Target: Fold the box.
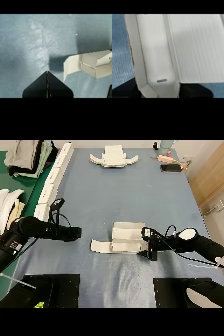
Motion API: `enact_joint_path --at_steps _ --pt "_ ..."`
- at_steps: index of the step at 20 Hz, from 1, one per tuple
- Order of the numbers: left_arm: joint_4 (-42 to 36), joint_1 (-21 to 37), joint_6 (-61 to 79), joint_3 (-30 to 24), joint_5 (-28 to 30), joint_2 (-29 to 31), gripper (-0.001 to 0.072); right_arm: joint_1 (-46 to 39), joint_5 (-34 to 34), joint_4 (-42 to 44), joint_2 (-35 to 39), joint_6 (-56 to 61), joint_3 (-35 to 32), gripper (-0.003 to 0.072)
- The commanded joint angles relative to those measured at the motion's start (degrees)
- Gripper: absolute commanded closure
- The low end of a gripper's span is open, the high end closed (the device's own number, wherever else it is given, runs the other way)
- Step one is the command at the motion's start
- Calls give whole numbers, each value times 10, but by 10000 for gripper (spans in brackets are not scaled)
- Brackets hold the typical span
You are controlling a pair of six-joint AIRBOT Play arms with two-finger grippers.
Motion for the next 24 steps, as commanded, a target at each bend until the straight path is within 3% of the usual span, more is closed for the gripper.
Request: enact_joint_path --at_steps 1,7,12,22,23,24 --pt "-40 21 -15 -9 -18 -38 696 0 0 0 0 0 0 161" --pt "-63 -155 -71 -64 169 -100 697 0 0 0 0 0 0 161" --pt "-106 -245 -84 -61 265 -124 696 0 0 0 0 0 0 162" --pt "-153 -286 -71 -37 268 -120 693 0 0 0 0 0 0 162" --pt "-153 -285 -62 -34 267 -120 651 0 0 0 0 0 0 162" --pt "-153 -285 -61 -32 267 -120 414 0 0 0 0 0 0 162"
